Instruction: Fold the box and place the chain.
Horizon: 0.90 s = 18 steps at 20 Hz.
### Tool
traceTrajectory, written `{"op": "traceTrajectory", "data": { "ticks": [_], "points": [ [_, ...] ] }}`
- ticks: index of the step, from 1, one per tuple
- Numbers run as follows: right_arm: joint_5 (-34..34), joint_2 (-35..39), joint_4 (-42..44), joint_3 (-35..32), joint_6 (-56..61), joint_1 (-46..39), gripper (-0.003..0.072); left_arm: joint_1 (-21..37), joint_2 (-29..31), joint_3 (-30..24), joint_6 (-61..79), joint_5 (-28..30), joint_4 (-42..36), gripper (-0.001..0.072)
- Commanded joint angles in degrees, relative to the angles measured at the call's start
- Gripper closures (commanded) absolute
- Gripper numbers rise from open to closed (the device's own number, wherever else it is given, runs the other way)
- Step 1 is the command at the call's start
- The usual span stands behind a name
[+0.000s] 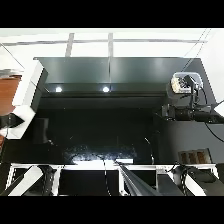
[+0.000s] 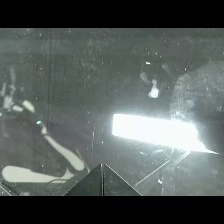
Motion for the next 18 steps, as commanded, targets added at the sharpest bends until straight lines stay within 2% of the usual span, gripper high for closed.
{"op": "traceTrajectory", "data": {
  "ticks": [1, 4, 6, 9, 14, 15, 16, 17, 18],
  "points": [
    [-1.68, 0.04, 0.04, 0.04, -0.35, 0.0, 0.0669, 9.25, -0.48, -0.15, 7.67, 3.87, 0.31, 0.0348],
    [-2.71, 0.04, 0.07, 0.04, -0.28, 0.0, 0.0669, 10.62, -2.58, -0.17, 12.96, 9.6, 0.04, 0.0348],
    [-3.41, 0.04, 0.17, 0.04, 0.44, 0.0, 0.0669, 9.94, -4.81, -0.17, 17.05, 13.05, -4.28, 0.0349],
    [-3.8, 0.02, 0.2, 0.04, 2.32, 0.0, 0.0669, 8.17, -9.18, -0.17, 23.8, 13.68, -10.1, 0.0349],
    [-3.5, 0.02, 0.22, 0.04, 3.37, 0.0, 0.0669, 7.21, -13.42, -0.17, 24.55, 16.17, -10.25, 0.0348],
    [-3.54, 0.04, 0.22, 0.04, 3.37, 0.0, 0.0669, 7.21, -13.46, -0.17, 25.97, 16.22, -10.25, 0.0321],
    [-3.58, 0.02, 0.22, 0.04, 3.37, 0.0, 0.0669, 7.21, -13.46, -0.17, 26.64, 16.46, -10.27, 0.0179],
    [-3.63, 0.02, 0.22, 0.04, 3.37, 0.0, 0.0669, 7.21, -13.46, -0.17, 26.6, 16.57, -10.27, -0.0008],
    [-3.65, 0.02, 0.22, 0.04, 3.39, 0.0, 0.0669, 7.21, -13.42, -0.17, 26.64, 16.52, -10.27, -0.0009]
  ]
}}
